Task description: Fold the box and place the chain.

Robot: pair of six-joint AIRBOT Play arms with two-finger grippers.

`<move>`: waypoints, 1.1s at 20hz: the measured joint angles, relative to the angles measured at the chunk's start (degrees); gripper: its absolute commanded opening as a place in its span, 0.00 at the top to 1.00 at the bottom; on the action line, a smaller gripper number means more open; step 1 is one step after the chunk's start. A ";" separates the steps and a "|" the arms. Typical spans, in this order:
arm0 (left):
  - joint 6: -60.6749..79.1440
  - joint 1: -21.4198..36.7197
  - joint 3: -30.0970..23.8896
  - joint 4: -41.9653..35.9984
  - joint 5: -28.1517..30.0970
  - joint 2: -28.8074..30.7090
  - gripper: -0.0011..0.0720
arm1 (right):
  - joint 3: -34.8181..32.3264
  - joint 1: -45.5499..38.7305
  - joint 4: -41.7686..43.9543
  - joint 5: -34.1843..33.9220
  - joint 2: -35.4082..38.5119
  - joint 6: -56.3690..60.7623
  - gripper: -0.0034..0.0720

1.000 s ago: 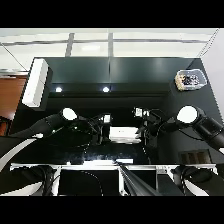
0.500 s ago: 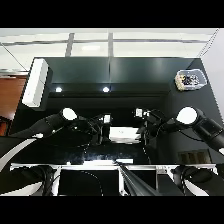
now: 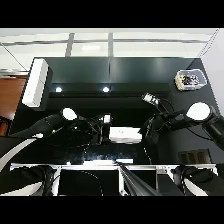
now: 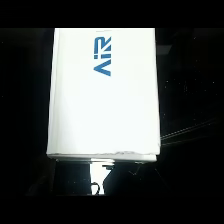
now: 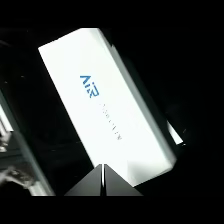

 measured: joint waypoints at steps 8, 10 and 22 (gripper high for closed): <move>-0.02 0.00 0.00 -0.02 0.00 0.00 0.51 | -3.56 -0.66 18.12 -5.99 -4.81 11.96 0.94; -0.02 0.00 0.00 -0.02 0.00 0.00 0.51 | -3.76 -0.17 19.37 -6.58 -6.69 12.79 0.94; 0.00 0.00 0.00 0.00 0.04 0.00 0.51 | -3.93 4.39 8.57 -12.22 -10.25 23.39 0.94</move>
